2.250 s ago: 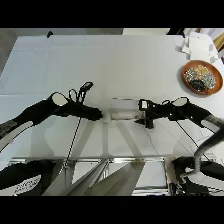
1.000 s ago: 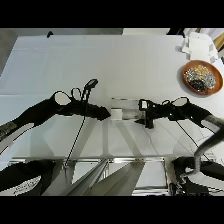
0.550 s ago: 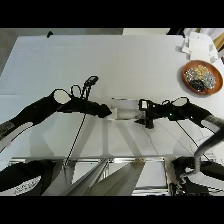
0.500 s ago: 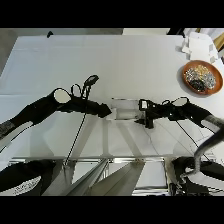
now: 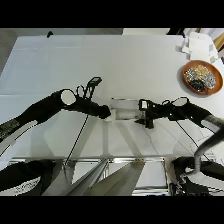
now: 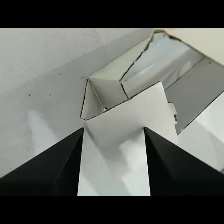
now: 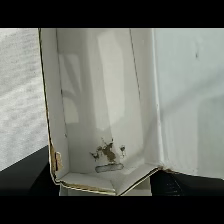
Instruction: Fold the box and place the chain.
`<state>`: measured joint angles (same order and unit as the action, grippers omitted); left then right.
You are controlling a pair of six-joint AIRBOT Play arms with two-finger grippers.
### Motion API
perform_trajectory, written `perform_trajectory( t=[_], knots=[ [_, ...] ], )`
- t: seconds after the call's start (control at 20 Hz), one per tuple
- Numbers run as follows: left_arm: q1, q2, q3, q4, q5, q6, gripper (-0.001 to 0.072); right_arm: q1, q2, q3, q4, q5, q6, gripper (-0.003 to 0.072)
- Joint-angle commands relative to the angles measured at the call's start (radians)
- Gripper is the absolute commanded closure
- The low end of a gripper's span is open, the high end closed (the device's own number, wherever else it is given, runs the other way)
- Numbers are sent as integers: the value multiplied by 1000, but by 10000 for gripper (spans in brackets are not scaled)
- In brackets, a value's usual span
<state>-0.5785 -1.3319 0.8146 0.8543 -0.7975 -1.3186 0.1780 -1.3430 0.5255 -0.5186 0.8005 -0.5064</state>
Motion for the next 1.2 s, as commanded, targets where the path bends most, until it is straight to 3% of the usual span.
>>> perform_trajectory(
  t=[0.0, 1.15],
  knots=[
    [-18, -7, 23, 39, -1, -59, 273, 1, 0, 0, 0, 0, 0, 294],
    [-79, -95, 134, 108, -23, -265, 272, 1, 0, 0, 0, 0, 0, 294]
  ],
)
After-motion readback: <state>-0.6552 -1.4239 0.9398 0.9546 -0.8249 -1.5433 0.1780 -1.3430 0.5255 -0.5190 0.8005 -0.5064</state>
